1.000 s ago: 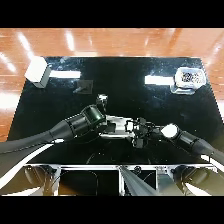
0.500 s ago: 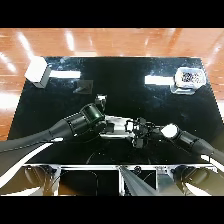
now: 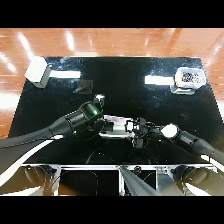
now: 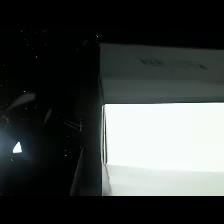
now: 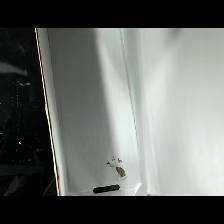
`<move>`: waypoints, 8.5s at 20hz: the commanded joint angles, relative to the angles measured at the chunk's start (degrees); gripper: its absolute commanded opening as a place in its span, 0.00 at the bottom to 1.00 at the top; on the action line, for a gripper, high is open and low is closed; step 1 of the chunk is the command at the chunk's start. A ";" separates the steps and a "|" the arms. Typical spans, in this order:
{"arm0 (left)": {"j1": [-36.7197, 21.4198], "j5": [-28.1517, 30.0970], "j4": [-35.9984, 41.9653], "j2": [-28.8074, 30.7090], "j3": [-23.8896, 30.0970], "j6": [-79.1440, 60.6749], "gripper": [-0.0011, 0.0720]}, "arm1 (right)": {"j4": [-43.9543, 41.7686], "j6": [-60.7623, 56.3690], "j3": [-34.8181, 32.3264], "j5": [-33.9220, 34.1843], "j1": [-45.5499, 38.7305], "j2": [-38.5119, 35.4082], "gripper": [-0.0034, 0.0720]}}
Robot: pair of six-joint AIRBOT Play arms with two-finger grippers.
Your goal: Fold the box and place the chain.
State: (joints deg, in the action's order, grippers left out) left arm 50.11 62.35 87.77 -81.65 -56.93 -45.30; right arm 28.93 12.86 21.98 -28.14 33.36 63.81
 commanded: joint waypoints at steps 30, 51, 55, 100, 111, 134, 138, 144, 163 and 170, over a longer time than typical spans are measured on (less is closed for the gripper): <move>-0.39 -4.35 3.87 -1.62 -0.31 -2.73 0.28 | -0.15 -0.02 -0.02 0.13 -0.04 -0.02 0.70; -0.44 1.66 2.25 -1.60 -3.76 -4.66 0.82 | -0.15 -0.02 -0.02 0.13 -0.04 -0.02 0.70; -0.46 1.49 2.23 -1.68 -3.76 -4.63 0.61 | -0.15 -0.02 -0.02 0.13 -0.04 -0.02 0.70; -7.23 2.62 -0.31 -2.01 -3.63 -2.93 0.04 | 3.65 5.22 6.84 0.74 -5.03 1.57 1.00; -7.32 2.36 0.17 -2.54 -3.63 -3.34 0.04 | 2.60 5.22 7.37 -0.96 -1.66 2.60 0.62; -7.30 1.51 1.46 -2.56 -3.63 -4.20 0.04 | -9.92 9.49 8.04 4.37 2.89 7.23 0.39; -7.30 1.49 1.46 -2.56 -3.63 -4.20 0.04 | -11.39 9.49 8.04 4.44 2.86 7.41 0.62; -7.30 1.49 1.46 -2.56 -3.63 -4.20 0.04 | -11.32 9.49 8.04 4.44 2.86 7.41 0.36; -7.19 0.17 1.25 -3.63 -3.63 -4.28 0.04 | 8.59 -54.07 8.00 -28.76 -23.87 2.38 0.08; -7.19 -0.09 1.25 -3.63 -3.63 -4.66 0.04 | 9.16 -65.22 9.51 -51.15 -45.59 -0.48 0.09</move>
State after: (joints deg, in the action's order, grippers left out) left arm 42.89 62.92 89.06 -85.21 -60.58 -50.02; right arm 36.58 -42.83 30.68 -72.88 -3.81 64.84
